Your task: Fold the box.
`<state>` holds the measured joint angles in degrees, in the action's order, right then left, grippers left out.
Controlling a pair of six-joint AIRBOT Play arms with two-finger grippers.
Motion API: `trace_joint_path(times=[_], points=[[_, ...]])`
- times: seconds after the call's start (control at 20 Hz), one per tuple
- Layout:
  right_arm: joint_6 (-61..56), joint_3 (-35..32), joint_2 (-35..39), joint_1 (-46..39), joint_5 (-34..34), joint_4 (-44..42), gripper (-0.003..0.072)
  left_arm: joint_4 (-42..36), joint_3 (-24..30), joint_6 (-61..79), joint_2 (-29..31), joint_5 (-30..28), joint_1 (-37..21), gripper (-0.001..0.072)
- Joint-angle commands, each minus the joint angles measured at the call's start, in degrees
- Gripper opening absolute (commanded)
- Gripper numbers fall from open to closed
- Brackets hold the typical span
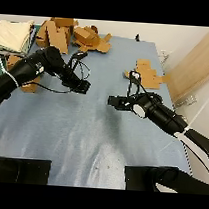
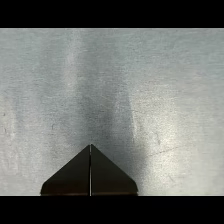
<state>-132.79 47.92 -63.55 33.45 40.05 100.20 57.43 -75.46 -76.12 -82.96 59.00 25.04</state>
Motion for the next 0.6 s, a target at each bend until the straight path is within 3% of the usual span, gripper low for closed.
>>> trace_joint_path(times=[0.0, 0.3, 0.45, 0.55], points=[[0.0, 0.0, 0.0, 0.0, 0.0, 0.3, -0.0001, 0.0, 0.0, 0.0, 0.0, 0.0, 0.0, 0.0011], [2.9, 1.0, 0.0, -1.0, 0.9, -2.5, 0.0000, 0.0, 0.0, 0.0, 0.0, 0.0, 0.0, 0.0011], [8.7, 7.6, -0.1, -10.1, 8.2, -2.6, 0.0000, 0.0, 0.0, 0.0, 0.0, -0.1, 0.0, 0.0011], [15.4, 13.3, -0.1, -21.5, 12.5, -5.0, 0.0019, 0.0, 0.0, 0.0, 0.0, 0.0, 0.0, 0.0011]])
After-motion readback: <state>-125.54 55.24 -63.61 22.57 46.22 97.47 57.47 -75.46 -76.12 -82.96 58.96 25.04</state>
